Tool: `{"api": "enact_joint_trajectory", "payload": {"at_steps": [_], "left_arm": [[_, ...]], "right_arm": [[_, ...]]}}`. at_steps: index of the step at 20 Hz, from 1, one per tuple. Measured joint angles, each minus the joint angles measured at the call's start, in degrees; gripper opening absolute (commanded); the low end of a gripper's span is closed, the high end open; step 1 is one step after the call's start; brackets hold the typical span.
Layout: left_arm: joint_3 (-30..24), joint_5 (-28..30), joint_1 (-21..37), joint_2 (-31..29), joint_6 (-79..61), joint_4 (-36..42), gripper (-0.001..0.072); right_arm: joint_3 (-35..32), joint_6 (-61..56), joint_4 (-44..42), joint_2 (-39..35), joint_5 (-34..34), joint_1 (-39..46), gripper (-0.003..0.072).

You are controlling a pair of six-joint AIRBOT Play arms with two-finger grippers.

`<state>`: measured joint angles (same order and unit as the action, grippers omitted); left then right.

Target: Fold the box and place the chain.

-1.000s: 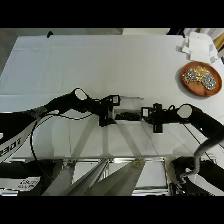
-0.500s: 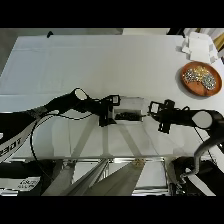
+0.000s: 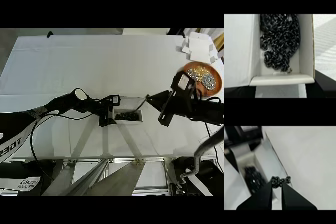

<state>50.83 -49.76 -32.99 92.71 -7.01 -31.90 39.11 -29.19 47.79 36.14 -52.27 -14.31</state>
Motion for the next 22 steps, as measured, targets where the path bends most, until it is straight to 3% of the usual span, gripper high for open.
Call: {"api": "enact_joint_trajectory", "payload": {"at_steps": [5,13,20,22], "left_arm": [[0.00,0.00,0.00,0.00,0.00,0.00,0.0272],[0.00,0.00,0.00,0.00,-0.02,0.00,0.0272],[0.00,-0.02,0.00,0.00,-0.02,0.00,0.0272],[0.00,0.00,0.00,0.00,-0.02,0.00,0.0272]], "right_arm": [[2.67,-0.68,-7.10,8.02,0.87,-4.94,0.0012],[3.34,-1.03,-9.42,22.32,2.25,-8.11,0.0012],[3.34,-2.12,-8.98,28.55,2.38,-9.70,0.0015],[3.34,-2.32,-8.96,29.49,2.34,-9.84,0.0065]]}}
